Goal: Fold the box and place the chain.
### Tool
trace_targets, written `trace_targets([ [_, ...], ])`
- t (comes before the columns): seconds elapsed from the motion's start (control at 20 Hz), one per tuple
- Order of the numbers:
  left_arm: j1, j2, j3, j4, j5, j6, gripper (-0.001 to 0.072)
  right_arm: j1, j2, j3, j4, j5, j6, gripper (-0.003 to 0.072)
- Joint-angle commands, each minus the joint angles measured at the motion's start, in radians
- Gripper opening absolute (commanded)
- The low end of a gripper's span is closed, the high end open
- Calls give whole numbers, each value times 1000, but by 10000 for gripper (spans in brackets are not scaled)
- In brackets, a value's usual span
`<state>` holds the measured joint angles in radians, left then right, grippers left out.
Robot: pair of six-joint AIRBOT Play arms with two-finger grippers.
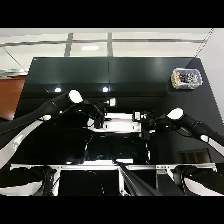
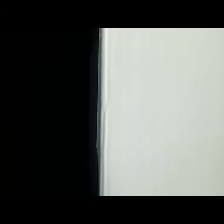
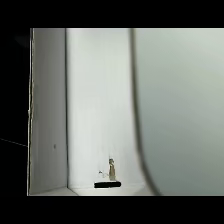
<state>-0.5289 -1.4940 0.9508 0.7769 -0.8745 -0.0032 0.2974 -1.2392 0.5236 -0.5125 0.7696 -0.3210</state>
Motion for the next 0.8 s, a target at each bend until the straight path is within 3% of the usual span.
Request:
trace_targets([
  [0.0, 0, 0, 0, 0, 1, 0, 26, 0, -1, 0, -13, -15, 31, 713],
  [0.75, 0, 0, 0, 0, 2, 0, 26, 37, -5, 0, -64, -68, 89, 713],
])
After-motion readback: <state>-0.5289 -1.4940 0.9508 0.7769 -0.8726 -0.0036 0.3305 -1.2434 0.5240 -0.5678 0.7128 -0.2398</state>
